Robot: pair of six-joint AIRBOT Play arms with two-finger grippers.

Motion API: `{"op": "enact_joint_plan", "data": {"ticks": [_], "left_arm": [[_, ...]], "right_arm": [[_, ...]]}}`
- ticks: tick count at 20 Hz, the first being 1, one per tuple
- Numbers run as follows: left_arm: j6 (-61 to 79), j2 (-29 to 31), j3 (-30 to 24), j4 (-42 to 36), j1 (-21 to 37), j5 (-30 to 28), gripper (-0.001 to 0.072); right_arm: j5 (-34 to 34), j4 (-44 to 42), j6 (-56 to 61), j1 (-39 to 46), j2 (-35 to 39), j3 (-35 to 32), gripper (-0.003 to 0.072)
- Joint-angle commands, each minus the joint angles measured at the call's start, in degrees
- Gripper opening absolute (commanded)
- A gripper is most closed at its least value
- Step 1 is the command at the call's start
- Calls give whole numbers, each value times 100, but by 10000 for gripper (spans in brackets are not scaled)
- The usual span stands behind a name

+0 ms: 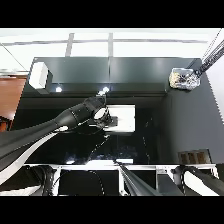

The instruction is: Fold the box and place the chain.

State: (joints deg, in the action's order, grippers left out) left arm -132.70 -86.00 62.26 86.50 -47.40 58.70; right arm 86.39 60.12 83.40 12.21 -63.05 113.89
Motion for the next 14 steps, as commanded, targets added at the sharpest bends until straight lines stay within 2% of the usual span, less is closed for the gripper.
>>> {"op": "enact_joint_plan", "data": {"ticks": [1,8,10,14], "left_arm": [[2,-2,2,2,4,-2,28],[2,-2,2,2,4,0,28],[2,-2,2,2,2,0,28],[2,-2,2,2,4,0,28]], "right_arm": [[861,-739,-389,-323,382,-544,15],[1021,-1766,-999,-1460,498,-2378,15],[769,-2100,-1172,-1773,498,-3012,15],[-210,-2785,-1587,-2356,444,-4183,15]]}}
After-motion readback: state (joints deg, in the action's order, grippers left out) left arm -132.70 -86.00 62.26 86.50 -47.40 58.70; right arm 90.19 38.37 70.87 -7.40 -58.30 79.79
